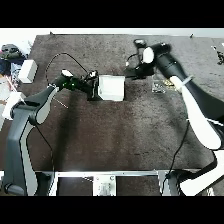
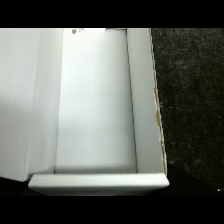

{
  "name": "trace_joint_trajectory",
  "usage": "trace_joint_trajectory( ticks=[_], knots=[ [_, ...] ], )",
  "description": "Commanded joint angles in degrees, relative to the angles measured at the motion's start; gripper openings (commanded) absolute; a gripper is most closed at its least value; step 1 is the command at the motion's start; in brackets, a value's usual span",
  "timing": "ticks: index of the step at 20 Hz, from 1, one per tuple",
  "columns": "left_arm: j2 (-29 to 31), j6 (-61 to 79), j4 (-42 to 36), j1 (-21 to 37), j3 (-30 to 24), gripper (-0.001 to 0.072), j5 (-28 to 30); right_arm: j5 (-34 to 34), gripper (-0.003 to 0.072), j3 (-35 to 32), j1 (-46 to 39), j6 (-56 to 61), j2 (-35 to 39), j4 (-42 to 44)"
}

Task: Fold the box and place the chain.

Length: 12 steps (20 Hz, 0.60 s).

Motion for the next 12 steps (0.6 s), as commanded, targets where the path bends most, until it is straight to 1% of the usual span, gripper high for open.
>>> trace_joint_trajectory(
  ticks=[1,2,4,6,8,12],
  knots=[
    [0.0,0.0,0.0,0.0,0.0,0.0486,0.0,1.7,0.0241,0.2,-7.5,-9.9,3.4,-0.2],
    [0.0,0.0,0.0,0.0,0.0,0.0487,0.0,3.0,0.0211,0.0,-10.5,-10.6,3.2,-0.1],
    [0.0,0.0,0.0,0.0,0.0,0.0487,0.0,4.0,0.0212,-1.4,-15.7,-10.7,2.7,0.1],
    [0.0,0.0,0.0,0.0,0.0,0.0486,0.0,3.1,0.0213,-3.3,-19.5,-11.5,1.8,1.6],
    [0.0,0.0,0.0,0.0,0.0,0.0487,0.0,2.1,0.0212,-3.6,-21.4,-13.4,-0.5,3.6],
    [0.0,0.0,0.0,0.0,0.0,0.0487,0.0,-2.9,0.0212,-3.5,-21.4,-16.3,-5.0,4.9]
  ],
)
